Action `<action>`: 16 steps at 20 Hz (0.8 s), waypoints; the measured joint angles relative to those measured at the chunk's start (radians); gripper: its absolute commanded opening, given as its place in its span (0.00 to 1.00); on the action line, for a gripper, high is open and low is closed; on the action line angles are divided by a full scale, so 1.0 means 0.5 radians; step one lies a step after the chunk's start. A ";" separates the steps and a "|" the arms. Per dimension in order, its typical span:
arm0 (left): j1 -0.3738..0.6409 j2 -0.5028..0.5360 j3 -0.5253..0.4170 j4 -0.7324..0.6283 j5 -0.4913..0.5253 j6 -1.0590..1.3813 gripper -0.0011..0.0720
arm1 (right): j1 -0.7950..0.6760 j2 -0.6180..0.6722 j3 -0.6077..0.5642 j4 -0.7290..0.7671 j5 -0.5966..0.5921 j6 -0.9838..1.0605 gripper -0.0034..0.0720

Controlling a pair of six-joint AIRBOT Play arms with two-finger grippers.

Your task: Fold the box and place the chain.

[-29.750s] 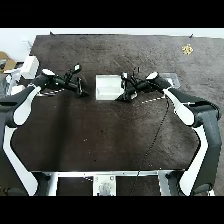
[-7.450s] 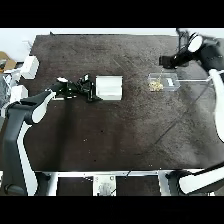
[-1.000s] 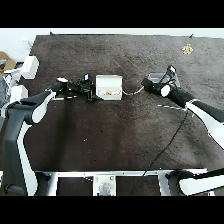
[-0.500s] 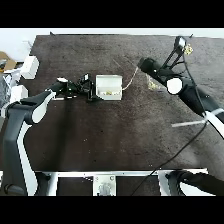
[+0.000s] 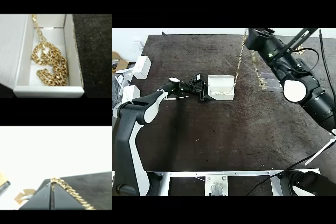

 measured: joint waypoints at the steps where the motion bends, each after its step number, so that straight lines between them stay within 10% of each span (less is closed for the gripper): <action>1: -0.001 0.000 0.000 0.000 0.001 0.000 0.17 | 0.027 -0.024 0.017 -0.009 -0.014 0.000 0.05; 15: 0.000 0.000 0.000 0.001 0.001 0.000 0.17 | 0.105 -0.516 0.057 0.033 0.537 0.006 0.05; 16: 0.000 0.000 0.000 0.001 0.001 0.000 0.17 | 0.105 -0.534 0.057 0.031 0.597 0.006 0.19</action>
